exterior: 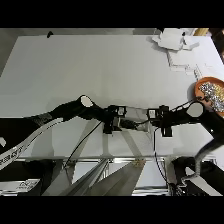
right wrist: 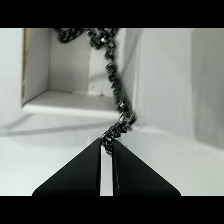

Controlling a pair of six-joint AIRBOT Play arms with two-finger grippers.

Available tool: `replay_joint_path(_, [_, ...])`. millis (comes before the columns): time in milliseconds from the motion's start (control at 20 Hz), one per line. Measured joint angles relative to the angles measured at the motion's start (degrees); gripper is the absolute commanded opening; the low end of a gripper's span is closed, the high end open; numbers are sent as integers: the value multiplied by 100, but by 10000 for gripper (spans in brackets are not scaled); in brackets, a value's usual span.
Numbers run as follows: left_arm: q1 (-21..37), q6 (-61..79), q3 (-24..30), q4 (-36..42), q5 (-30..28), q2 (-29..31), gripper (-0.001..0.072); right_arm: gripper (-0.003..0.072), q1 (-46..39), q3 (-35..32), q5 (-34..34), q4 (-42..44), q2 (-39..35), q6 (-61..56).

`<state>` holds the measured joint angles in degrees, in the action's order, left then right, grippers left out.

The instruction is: Fold the box and place the chain.

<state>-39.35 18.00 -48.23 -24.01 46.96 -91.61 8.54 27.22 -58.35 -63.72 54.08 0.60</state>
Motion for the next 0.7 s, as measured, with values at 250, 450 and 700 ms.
replay_joint_path(250, [0,0,0,-2,2,0,206,19,575,-11,-166,382,-1233,-389])
replay_joint_path(450, [0,-2,0,-2,0,0,206,19,1598,-35,929,1545,-1475,-483])
replay_joint_path(700, [0,-2,0,-2,0,0,206,51,2643,-44,2553,2118,-885,-516])
